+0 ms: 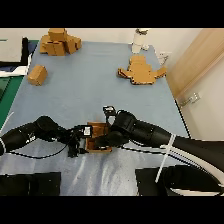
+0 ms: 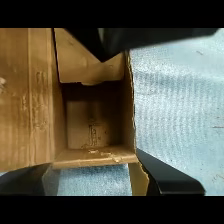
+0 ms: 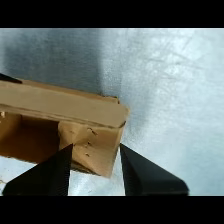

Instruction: Fold the box.

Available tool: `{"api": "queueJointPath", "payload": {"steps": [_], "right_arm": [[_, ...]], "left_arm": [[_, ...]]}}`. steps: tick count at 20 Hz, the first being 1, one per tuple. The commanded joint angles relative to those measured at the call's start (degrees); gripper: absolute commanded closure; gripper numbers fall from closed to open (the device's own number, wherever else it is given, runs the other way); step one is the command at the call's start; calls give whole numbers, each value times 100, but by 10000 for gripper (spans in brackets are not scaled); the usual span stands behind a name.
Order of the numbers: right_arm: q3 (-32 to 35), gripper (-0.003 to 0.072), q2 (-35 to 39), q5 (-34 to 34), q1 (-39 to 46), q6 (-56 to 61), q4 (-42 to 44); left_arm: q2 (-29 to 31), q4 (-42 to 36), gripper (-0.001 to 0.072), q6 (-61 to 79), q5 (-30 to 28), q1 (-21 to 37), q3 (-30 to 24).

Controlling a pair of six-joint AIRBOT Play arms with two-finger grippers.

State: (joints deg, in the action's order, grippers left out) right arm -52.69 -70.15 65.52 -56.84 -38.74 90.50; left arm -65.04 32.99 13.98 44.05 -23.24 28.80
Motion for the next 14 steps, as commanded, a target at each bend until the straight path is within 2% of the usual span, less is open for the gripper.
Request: {"api": "queueJointPath", "payload": {"steps": [1,2,4,6,7,8,10,13,14], "right_arm": [[-249,233,-361,393,-114,625,-225],[-247,233,-426,402,-114,682,-225],[-247,286,-520,396,-114,776,-225],[-247,294,-568,365,-111,868,-284],[-247,376,-597,358,-109,879,-308],[-247,412,-629,348,-111,879,-313],[-247,679,-704,306,-114,850,-315],[-247,684,-765,238,-114,643,-332],[-251,619,-763,221,-114,608,-330]], "left_arm": [[-4,0,301,0,-2,2,2],[-4,0,301,0,-2,2,2],[-2,0,301,0,-2,2,2],[-4,0,301,0,-4,2,2],[-4,0,300,0,-2,2,2],[-2,0,300,0,-2,2,2],[-4,0,301,0,-4,2,2],[-4,0,300,0,-4,2,2],[-2,0,301,0,-4,2,2]]}}
